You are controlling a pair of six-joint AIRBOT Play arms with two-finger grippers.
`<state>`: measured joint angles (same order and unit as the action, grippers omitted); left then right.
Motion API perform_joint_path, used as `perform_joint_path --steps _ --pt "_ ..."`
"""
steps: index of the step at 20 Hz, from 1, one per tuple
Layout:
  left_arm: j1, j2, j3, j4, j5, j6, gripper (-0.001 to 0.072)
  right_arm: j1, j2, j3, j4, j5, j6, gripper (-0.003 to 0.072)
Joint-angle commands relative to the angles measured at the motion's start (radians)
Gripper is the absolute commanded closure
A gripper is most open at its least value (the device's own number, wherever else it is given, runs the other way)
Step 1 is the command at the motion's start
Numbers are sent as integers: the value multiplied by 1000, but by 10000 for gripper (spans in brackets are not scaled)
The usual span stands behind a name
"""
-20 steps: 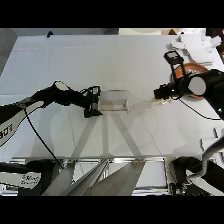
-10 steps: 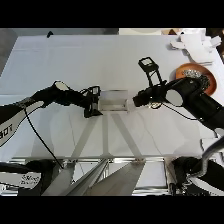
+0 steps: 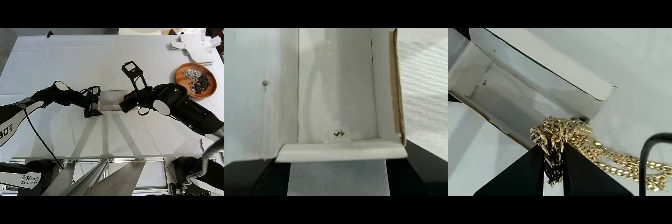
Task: Fold the box and place the chain.
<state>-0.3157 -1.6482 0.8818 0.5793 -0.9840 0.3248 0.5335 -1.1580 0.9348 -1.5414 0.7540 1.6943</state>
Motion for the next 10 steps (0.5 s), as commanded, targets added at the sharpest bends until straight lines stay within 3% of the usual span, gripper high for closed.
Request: perform_joint_path --steps 1,10 --pt "0 0 0 0 0 0 435 14 -66 8 93 -32 -1 683" --pt "0 0 0 0 1 0 435 99 -152 32 139 -206 -2 683"
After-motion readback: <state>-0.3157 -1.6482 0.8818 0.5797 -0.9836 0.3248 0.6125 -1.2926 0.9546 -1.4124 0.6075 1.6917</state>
